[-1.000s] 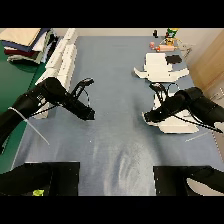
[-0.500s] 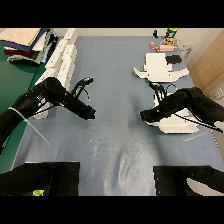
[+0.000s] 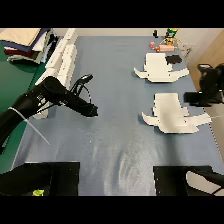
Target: Fold the box.
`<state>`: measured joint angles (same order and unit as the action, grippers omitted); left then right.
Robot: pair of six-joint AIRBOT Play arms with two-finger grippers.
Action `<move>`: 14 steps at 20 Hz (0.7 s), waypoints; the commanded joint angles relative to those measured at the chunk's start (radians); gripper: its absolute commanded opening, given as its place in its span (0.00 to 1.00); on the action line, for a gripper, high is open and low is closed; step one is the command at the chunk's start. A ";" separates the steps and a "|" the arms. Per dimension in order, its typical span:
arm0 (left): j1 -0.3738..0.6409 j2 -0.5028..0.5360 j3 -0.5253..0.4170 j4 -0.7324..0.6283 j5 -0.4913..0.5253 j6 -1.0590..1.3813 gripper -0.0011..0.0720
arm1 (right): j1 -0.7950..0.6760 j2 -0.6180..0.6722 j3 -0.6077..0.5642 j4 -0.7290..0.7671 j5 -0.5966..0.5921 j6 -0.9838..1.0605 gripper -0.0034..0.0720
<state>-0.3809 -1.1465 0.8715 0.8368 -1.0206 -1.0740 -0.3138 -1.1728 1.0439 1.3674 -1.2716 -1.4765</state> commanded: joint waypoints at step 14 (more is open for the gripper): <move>0.000 -0.001 0.000 -0.083 0.052 0.000 0.03 | -0.575 -0.435 0.220 0.520 -0.238 -0.495 0.56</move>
<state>-0.3809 -1.1465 0.8715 0.7559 -0.9703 -1.0744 -0.8764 -1.5494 1.2366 1.8053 -1.4086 -1.8996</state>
